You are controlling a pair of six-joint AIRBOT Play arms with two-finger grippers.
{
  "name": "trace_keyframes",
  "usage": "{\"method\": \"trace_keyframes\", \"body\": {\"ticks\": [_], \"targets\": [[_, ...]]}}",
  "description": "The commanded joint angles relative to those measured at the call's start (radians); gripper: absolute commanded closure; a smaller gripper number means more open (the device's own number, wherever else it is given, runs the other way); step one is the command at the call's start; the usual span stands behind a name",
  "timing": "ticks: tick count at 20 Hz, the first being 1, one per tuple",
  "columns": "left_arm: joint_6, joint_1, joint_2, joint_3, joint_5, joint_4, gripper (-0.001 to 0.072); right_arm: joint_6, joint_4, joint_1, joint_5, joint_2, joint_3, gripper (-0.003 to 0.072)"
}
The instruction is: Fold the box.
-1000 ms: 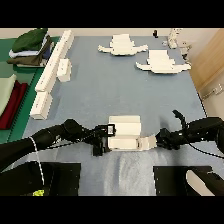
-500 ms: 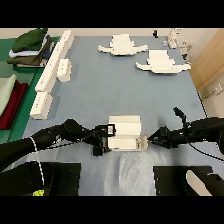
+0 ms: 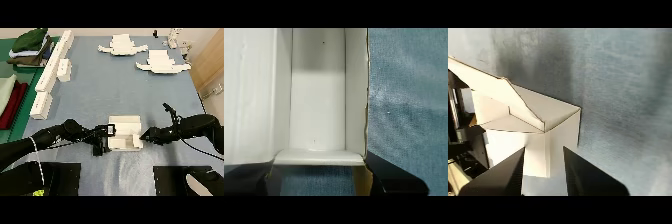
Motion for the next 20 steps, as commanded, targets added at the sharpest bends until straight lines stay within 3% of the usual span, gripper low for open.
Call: {"method": "trace_keyframes", "body": {"ticks": [1, 8, 12, 16, 20], "targets": [[0.000, 0.001, 0.000, 0.000, 0.000, 0.000, 0.0198, 0.180, -0.162, 0.143, 0.063, -0.036, 0.080, 0.0306], [0.000, 0.001, 0.000, 0.000, 0.000, 0.000, 0.0199, 0.658, -0.563, 0.473, 0.055, -0.180, 0.273, 0.0315], [0.000, 0.001, 0.000, 0.000, 0.000, 0.000, 0.0199, 0.903, -0.748, 0.643, -0.053, -0.294, 0.391, 0.0335], [0.000, 0.001, 0.000, 0.000, 0.000, 0.000, 0.0199, 1.040, -0.806, 0.736, -0.100, -0.417, 0.466, 0.0335], [0.000, 0.001, 0.000, 0.001, 0.000, 0.000, 0.0198, 1.121, -0.839, 0.767, -0.097, -0.476, 0.470, 0.0335]]}}
